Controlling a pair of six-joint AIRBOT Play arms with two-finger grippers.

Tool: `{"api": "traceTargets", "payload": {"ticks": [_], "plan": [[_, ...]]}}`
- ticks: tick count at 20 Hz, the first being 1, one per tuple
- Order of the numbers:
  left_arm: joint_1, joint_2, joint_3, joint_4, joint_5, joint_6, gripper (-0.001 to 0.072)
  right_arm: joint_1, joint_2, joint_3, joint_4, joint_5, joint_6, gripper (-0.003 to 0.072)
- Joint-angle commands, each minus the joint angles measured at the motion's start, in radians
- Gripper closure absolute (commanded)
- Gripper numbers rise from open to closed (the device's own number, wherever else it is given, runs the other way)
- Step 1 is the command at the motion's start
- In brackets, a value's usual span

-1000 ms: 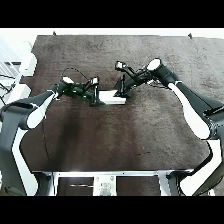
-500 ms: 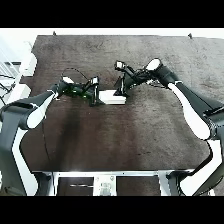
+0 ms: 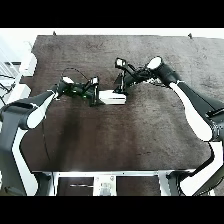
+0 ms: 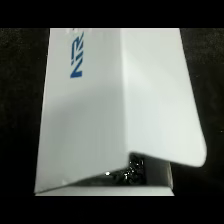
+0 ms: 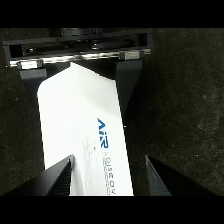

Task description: Fold the box and place the chain.

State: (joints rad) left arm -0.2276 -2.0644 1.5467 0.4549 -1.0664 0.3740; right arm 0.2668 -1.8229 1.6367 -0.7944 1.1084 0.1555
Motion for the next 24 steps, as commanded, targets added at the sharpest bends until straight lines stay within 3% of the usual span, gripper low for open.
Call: {"api": "traceTargets", "payload": {"ticks": [1,19,24], "plan": [[0.0,0.0,0.0,0.0,0.0,0.0,0.0213,0.002,0.0,0.0,-0.001,-0.017,-0.004,0.0169],[0.0,0.0,0.0,0.0,0.0,0.0,0.0213,0.012,-0.011,-0.008,-0.002,-0.026,-0.018,0.0169],[0.0,0.0,0.0,0.0,0.0,0.0,0.0213,0.011,-0.01,-0.008,-0.006,0.09,-0.029,0.0181]]}}
